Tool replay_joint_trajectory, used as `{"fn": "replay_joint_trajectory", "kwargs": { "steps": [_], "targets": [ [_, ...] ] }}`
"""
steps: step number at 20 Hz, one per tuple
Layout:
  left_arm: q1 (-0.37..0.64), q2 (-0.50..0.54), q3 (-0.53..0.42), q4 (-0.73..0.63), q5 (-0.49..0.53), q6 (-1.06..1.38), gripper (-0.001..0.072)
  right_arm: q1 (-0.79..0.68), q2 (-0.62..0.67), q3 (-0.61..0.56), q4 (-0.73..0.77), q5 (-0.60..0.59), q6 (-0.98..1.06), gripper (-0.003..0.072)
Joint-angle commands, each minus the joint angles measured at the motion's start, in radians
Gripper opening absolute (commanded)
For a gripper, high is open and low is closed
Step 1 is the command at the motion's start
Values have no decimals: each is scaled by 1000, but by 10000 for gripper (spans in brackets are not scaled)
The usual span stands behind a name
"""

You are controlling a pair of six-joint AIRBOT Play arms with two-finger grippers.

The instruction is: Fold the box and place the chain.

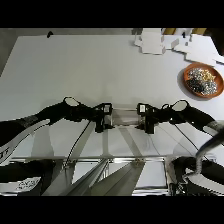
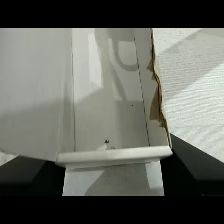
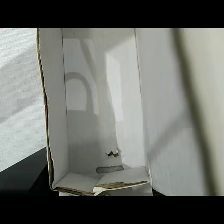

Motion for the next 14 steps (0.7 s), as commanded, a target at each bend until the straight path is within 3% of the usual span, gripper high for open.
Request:
{"fn": "replay_joint_trajectory", "kwargs": {
  "steps": [1, 14],
  "targets": [
    [-3, 0, 0, 7, 3, 0, 37, 0, 0, 0, 2, -1, 0, 306],
    [-3, 0, 0, 7, 3, 0, 37, 1, 1, 0, -9, 3, 0, 296]
  ]
}}
